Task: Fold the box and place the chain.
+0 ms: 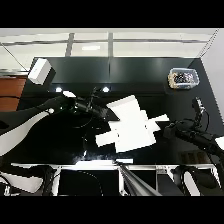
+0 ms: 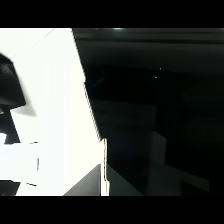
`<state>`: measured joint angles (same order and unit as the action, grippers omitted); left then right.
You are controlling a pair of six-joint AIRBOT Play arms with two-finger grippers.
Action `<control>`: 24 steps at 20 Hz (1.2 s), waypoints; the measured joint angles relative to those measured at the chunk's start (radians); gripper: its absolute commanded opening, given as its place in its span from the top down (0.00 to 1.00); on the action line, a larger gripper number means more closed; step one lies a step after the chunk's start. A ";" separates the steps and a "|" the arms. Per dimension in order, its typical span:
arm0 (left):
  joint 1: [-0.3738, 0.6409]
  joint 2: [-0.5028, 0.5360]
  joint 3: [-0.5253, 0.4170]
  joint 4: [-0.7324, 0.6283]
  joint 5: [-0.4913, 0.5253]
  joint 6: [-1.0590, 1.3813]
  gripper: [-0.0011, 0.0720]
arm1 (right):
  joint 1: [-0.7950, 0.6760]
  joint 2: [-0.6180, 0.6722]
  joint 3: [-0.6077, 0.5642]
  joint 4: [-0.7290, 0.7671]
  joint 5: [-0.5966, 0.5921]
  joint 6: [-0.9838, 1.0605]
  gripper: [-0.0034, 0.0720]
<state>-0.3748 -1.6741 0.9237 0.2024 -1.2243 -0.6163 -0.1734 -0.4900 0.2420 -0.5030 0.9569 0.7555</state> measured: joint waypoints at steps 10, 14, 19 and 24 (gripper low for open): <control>-0.042 -0.003 0.012 0.070 -0.066 0.088 0.70 | 0.000 0.000 0.000 -0.001 0.002 0.008 0.94; -0.044 -0.003 0.013 0.105 -0.076 0.119 0.95 | 0.000 0.000 0.000 -0.022 0.005 0.018 0.13; -0.034 -0.003 0.013 0.119 -0.086 0.167 0.95 | -0.016 0.000 0.082 -0.247 0.059 0.154 0.00; -0.040 0.048 0.013 0.201 -0.052 0.211 0.96 | -0.034 0.000 0.259 -0.485 0.138 0.175 0.01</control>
